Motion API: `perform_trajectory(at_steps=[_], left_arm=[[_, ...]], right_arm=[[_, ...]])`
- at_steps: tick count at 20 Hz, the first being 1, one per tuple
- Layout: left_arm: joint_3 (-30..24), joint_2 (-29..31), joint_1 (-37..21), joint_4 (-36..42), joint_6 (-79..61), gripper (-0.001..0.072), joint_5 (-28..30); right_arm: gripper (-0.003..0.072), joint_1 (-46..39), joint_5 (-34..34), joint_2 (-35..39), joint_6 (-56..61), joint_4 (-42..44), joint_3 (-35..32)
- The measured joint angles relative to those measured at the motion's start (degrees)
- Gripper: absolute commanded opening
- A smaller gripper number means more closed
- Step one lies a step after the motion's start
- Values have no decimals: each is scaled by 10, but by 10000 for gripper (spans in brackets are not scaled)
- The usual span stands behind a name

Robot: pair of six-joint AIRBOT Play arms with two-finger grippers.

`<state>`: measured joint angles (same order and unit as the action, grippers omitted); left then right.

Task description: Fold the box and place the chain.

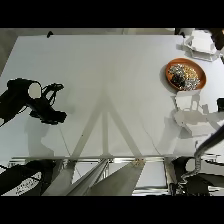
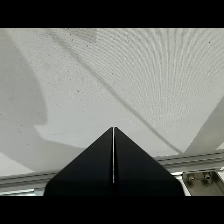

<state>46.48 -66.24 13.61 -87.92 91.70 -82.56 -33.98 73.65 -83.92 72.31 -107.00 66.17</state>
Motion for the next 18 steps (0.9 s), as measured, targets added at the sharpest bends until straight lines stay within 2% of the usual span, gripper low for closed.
perform_trajectory(at_steps=[2, 4, 8, 10, 14, 18], left_arm=[[0, 0, 0, 0, 0, 12, 0], [0, 0, 0, 0, 0, 12, 0], [0, 0, 0, 0, 0, 12, 0], [0, 0, 0, 0, 0, 12, 0], [0, 0, 0, 0, 0, 12, 0], [0, 0, 0, 0, 0, 12, 0]], right_arm=[[319, -1, -13, -21, -3, -7, 0], [13, -2, -20, -40, -4, -9, 0], [13, -1, -13, -55, -16, 14, 0], [12, 0, 3, -46, -40, 56, 0], [11, 11, 42, 3, -142, 212, -3], [11, 53, 59, 83, -223, 360, -31]])
